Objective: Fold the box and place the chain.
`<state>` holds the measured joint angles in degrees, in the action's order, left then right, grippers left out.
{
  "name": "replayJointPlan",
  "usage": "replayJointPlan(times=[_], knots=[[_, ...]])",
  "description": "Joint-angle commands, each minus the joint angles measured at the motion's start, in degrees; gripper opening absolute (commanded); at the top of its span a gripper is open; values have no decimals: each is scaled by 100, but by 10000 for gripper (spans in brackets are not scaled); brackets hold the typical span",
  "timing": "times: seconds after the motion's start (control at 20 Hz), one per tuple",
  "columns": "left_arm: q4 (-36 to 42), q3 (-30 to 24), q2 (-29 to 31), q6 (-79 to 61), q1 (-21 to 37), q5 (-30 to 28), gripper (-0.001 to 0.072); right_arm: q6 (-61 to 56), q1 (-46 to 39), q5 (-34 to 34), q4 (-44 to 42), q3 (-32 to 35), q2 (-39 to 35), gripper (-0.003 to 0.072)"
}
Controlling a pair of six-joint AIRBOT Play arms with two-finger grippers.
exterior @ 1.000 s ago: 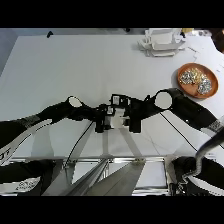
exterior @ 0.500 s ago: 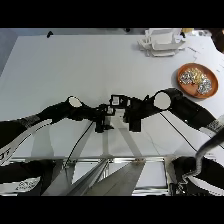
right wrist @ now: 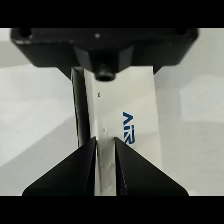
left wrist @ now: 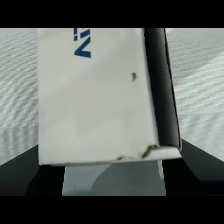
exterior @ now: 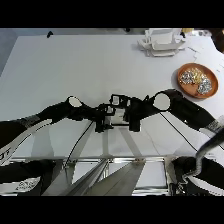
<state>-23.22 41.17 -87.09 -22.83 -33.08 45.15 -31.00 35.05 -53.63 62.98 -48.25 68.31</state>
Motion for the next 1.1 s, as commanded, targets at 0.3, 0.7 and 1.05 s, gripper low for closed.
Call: replayJointPlan(times=[0.3, 0.7, 1.05], knots=[[-15, 2, 2, -11, 2, 9, 273, -4, 0, -214, -61, 57, 2, 312], [-15, 2, 2, -9, 2, 9, 273, -28, 0, -275, -350, 57, -199, 333], [-15, 2, 2, -9, 2, 9, 273, -323, -7, 85, -286, 59, -59, 18]])
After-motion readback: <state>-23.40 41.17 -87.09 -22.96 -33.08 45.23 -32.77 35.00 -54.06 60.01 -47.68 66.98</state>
